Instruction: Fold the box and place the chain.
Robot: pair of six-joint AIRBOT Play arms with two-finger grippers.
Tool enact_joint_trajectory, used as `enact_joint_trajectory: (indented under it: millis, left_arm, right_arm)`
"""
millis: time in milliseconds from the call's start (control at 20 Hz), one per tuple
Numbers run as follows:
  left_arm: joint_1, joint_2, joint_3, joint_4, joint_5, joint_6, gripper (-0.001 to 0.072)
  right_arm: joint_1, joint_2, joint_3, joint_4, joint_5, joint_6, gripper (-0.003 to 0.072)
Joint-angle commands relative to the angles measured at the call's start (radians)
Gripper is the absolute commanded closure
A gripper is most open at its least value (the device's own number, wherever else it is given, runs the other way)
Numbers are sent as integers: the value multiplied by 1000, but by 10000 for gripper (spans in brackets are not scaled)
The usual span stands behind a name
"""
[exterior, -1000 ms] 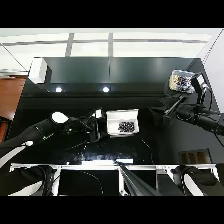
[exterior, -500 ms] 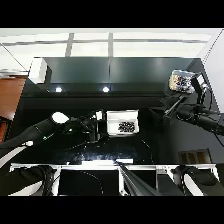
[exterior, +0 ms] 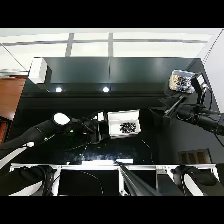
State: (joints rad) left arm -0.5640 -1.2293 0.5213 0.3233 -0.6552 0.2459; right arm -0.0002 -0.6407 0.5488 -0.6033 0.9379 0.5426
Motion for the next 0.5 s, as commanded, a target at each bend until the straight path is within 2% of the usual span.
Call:
enact_joint_trajectory:
  millis: [0,450]
  left_arm:
    - [-2,0,1,1,9,-45,9]
    - [-2,0,30,2,-7,-52,11]
  right_arm:
    - [0,1,1,1,0,0,-18]
    - [0,1,1,1,1,0,-18]
